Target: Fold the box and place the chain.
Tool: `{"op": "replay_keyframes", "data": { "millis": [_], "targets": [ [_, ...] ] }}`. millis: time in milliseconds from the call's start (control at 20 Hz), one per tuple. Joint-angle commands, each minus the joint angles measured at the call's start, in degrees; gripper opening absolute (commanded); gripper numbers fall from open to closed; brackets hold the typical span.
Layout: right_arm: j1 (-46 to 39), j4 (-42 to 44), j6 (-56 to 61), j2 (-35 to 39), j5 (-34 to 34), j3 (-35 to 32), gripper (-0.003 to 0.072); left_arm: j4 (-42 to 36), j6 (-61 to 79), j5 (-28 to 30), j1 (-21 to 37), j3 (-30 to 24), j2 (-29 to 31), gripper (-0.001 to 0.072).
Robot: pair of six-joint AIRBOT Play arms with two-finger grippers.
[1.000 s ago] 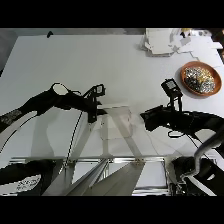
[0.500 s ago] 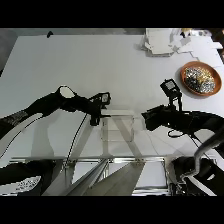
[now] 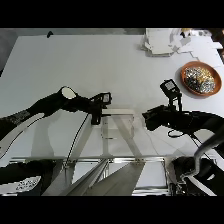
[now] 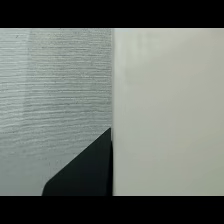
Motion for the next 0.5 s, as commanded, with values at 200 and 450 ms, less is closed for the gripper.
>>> {"op": "replay_keyframes", "data": {
  "millis": [200,450],
  "targets": [
    [0.00,-1.14,0.00,-0.04,0.04,0.00,0.0299,0.04,-0.26,1.20,-0.02,0.04,-0.15,0.0004],
    [0.00,-1.14,0.02,-0.04,0.04,0.00,0.0299,0.00,-0.28,1.33,-0.04,0.04,-0.15,0.0004]
  ]
}}
